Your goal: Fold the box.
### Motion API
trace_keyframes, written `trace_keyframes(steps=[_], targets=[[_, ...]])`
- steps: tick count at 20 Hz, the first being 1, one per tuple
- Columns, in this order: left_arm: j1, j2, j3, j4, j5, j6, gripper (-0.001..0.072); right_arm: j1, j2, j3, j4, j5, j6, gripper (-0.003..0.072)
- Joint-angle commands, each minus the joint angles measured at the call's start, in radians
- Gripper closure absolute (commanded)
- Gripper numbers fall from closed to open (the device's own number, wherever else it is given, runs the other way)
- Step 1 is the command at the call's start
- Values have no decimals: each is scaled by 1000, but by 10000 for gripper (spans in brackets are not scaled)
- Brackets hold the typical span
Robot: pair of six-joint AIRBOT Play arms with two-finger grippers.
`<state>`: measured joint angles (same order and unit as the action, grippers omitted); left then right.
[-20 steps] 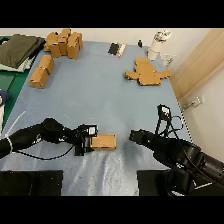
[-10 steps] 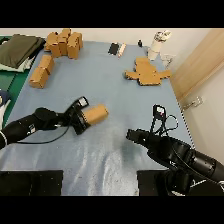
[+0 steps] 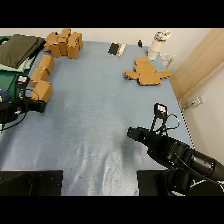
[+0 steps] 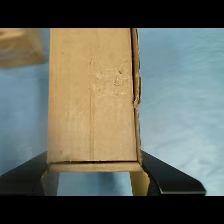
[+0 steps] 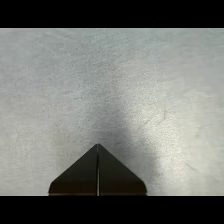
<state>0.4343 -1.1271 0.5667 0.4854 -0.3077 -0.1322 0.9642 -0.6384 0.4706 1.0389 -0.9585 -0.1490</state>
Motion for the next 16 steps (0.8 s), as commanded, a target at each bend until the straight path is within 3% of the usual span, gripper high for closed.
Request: trace_keyframes(steps=[1, 7, 16], targets=[[168, 0, 1, 144, -122, -52, 162, 0, 0, 1, -30, 2, 22, 680], [182, -51, 24, 191, -86, -95, 162, 0, 0, 1, -40, 31, 45, 680], [136, -246, 231, 146, -95, -97, 162, 0, -9, 1, -56, 35, 100, 681]])
